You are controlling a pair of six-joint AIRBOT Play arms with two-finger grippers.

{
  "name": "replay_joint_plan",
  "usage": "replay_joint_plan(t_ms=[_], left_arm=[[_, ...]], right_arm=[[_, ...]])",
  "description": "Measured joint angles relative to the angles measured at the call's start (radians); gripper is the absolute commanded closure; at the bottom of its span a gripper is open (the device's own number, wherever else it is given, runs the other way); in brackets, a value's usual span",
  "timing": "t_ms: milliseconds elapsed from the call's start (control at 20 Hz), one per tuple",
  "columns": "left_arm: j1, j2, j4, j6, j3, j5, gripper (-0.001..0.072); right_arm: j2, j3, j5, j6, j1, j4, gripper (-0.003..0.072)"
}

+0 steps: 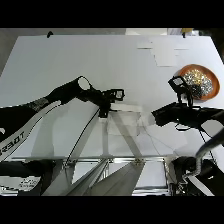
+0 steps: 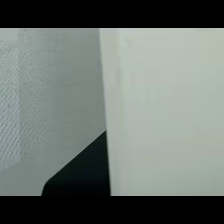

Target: Fold the box and place the chain.

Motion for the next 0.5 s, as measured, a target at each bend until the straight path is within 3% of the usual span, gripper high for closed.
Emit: replay_joint_plan(t_ms=[500], left_arm=[[0.000,-0.022,-0.027,-0.001,0.001,0.008,0.0698]], right_arm=[[0.000,0.000,0.000,0.000,0.000,0.000,0.0248]])
